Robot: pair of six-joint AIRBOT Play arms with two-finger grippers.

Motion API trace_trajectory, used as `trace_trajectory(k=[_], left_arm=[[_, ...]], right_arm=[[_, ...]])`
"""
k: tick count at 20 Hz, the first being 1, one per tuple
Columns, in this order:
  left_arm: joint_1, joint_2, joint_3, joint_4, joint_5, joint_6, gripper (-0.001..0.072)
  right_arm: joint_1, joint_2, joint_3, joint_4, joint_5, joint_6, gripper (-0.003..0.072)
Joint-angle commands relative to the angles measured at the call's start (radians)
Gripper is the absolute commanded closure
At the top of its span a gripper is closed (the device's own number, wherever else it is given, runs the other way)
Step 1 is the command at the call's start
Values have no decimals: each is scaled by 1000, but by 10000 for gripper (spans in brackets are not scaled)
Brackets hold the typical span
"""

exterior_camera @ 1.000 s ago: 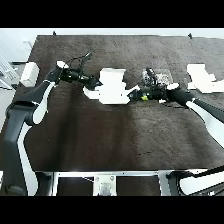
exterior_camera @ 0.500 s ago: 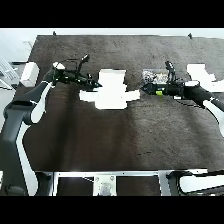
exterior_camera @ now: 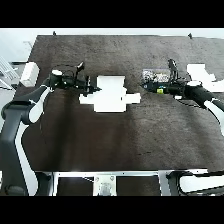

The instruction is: Fold the box and place the chain.

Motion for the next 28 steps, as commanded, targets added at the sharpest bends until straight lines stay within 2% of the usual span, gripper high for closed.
trace_trajectory(k=[1,4,9,25,28], left_arm=[[1,0,-26,-14,3,112,695],[0,4,-46,-16,14,144,695],[0,59,-156,-54,143,222,695],[-6,35,-156,-39,136,272,689],[-6,35,-156,-42,135,271,689]], right_arm=[[0,0,0,29,-3,-16,369],[0,0,0,29,-3,-27,370],[0,0,0,29,-2,-51,369],[8,0,0,66,-3,-95,369],[8,1,0,66,-1,-161,369]])
